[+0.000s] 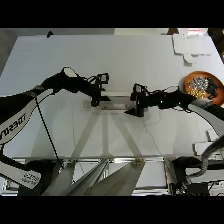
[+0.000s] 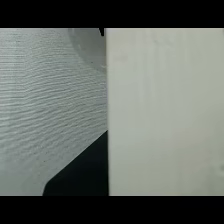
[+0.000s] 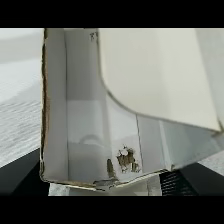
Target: Fold the box and place the chain.
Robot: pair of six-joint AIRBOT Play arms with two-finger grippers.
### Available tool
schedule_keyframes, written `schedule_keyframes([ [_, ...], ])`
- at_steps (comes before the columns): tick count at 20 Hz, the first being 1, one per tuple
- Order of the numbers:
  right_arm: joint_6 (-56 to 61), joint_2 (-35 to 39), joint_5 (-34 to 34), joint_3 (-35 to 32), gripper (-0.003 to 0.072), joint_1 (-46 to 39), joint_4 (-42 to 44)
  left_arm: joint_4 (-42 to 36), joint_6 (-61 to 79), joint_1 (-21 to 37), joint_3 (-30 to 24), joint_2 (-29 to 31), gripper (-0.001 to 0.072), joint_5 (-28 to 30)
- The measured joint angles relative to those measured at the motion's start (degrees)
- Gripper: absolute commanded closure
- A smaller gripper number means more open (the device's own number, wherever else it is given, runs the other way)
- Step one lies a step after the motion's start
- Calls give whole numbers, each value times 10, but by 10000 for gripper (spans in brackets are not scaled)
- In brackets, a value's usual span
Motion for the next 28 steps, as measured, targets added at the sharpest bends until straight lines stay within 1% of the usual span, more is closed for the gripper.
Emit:
schedule_keyframes([
  [7,5,-5,5,5,3,9,-20,0,0,0,0,0,696,-1],
  [19,10,-5,1,5,5,11,-26,0,0,0,0,0,696,0],
  [21,10,-5,1,5,48,11,-26,0,0,0,0,0,696,0],
  [24,10,-5,1,5,56,11,-26,0,0,0,0,0,696,0],
  [25,10,-5,1,5,118,11,-26,0,0,0,0,0,696,0],
  [26,10,-5,1,5,232,11,-26,0,0,0,0,0,696,0],
  [27,12,-5,1,5,262,11,-26,1,0,0,0,0,696,-2],
  [28,12,-5,1,5,262,11,-26,0,0,0,0,0,696,-1],
])
